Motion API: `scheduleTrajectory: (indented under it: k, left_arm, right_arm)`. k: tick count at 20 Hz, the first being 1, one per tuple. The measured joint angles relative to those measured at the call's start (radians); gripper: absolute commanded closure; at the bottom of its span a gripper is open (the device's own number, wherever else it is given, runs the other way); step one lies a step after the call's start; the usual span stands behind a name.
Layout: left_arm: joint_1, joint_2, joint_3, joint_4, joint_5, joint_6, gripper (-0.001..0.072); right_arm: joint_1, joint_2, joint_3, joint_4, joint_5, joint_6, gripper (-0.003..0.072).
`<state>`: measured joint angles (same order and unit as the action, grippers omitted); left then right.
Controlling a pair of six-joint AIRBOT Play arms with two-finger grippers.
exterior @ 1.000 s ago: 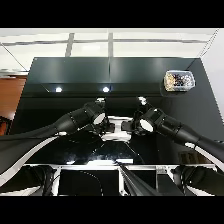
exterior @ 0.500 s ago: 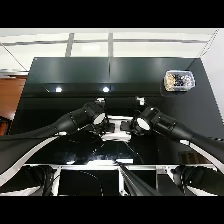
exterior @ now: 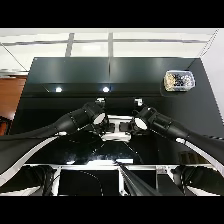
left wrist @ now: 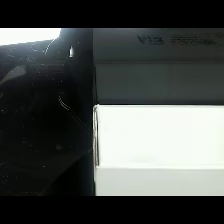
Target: Fold the box and place the chain.
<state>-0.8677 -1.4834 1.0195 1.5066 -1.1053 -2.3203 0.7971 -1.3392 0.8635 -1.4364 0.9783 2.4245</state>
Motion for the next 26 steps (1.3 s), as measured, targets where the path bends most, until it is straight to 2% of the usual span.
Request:
scheduleTrajectory:
  k: [1, 3, 4, 9, 10, 11, 20, 22, 25, 26]
  left_arm:
    - [0.0, 0.0, 0.0, 0.0, 0.0, 0.0, 0.0679]
    - [0.0, 0.0, 0.0, 0.0, 0.0, 0.0, 0.0679]
    - [0.0, 0.0, 0.0, 0.0, 0.0, 0.0, 0.0679]
    - [0.0, 0.0, 0.0, 0.0, 0.002, 0.002, 0.0678]
    - [0.0, 0.0, 0.0, 0.0, 0.001, 0.002, 0.0678]
    - [0.0, 0.0, 0.0, 0.0, 0.001, 0.002, 0.0679]
    - [0.0, 0.0, 0.0, 0.0, 0.0, 0.0, 0.0679]
    - [0.0, 0.0, 0.0, 0.0, 0.0, 0.0, 0.0679]
    - [0.0, 0.0, 0.0, 0.0, 0.0, 0.0, 0.0678]
    - [0.0, 0.0, 0.0, 0.0, 0.0, 0.0, 0.0678]
  right_arm:
    - [0.0, -0.002, 0.0, 0.001, 0.0, 0.0, 0.0467]
    - [0.002, -0.004, 0.0, 0.006, -0.006, 0.0, 0.0633]
    - [0.002, -0.005, 0.0, 0.003, -0.01, -0.005, 0.0672]
    - [0.003, -0.006, 0.0, 0.003, -0.009, -0.004, 0.0657]
    - [0.003, -0.006, 0.0, 0.003, -0.009, -0.003, 0.0524]
    - [0.003, -0.006, 0.0, 0.004, -0.01, 0.0, 0.0458]
    - [0.002, -0.007, 0.008, 0.023, -0.026, -0.002, 0.0464]
    - [0.002, -0.007, 0.009, 0.023, -0.028, -0.003, 0.0504]
    - [0.002, -0.007, 0.009, 0.023, -0.029, -0.003, 0.0505]
    - [0.002, -0.007, 0.009, 0.023, -0.029, -0.003, 0.0626]
